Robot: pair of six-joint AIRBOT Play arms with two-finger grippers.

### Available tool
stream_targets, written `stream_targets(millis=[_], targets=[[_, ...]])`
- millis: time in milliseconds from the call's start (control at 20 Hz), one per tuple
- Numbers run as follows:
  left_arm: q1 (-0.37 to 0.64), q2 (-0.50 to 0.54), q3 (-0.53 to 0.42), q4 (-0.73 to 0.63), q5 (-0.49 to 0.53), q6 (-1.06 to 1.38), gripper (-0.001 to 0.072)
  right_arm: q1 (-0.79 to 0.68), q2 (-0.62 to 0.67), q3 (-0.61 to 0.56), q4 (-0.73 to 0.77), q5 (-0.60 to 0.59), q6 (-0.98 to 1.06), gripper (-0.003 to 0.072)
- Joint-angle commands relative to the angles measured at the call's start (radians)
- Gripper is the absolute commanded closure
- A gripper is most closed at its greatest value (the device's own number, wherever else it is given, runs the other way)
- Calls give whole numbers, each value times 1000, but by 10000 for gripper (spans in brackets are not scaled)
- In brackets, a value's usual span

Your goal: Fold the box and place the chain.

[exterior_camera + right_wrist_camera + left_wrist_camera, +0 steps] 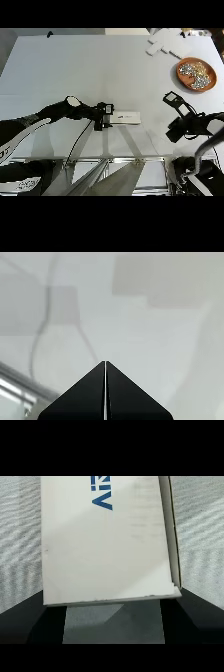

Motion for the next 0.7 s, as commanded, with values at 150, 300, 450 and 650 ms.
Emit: stream_targets(millis=[150,300,450,650], targets=[[0,1,0,0,0,0,698,-294,-103,1,-39,206,60,672],[0,1,0,0,0,0,698,-330,-103,1,-45,196,61,670],[0,1,0,0,0,0,698,-330,-103,1,-45,195,60,670],[0,1,0,0,0,0,698,-330,-103,1,-45,195,60,670]])
